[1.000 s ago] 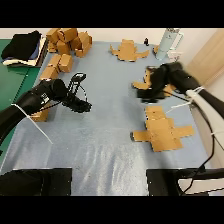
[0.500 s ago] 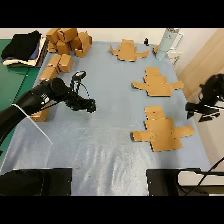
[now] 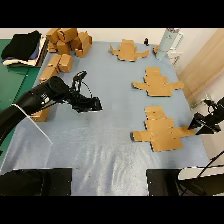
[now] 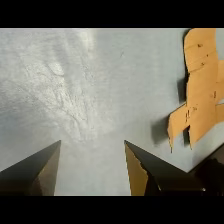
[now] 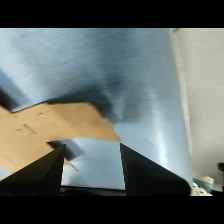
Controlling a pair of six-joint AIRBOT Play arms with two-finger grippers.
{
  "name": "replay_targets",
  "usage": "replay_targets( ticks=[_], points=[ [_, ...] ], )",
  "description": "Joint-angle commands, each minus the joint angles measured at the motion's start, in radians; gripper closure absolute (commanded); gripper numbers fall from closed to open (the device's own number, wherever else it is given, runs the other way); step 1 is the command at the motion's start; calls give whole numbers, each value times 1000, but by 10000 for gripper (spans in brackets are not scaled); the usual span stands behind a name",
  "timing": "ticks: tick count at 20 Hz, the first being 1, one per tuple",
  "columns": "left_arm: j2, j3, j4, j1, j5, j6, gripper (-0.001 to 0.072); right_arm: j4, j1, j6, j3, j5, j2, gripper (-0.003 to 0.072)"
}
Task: Fold the box.
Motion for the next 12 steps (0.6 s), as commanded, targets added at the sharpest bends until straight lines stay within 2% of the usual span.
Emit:
replay_targets(
  ticks=[1,3,6,10,12],
  points=[
    [0,0,-28,0,-51,2,107,172,-26,-122,-1,-63,-20,271],
    [0,0,-28,0,-70,10,107,257,-26,-146,-1,-73,-20,284],
    [0,0,-27,0,-92,13,107,257,-26,-150,0,-70,-18,284],
    [0,0,-28,0,-107,29,107,18,-28,-91,33,47,-10,282],
    [0,0,-28,0,-110,29,107,-42,-28,-42,43,90,-11,282]
  ],
)
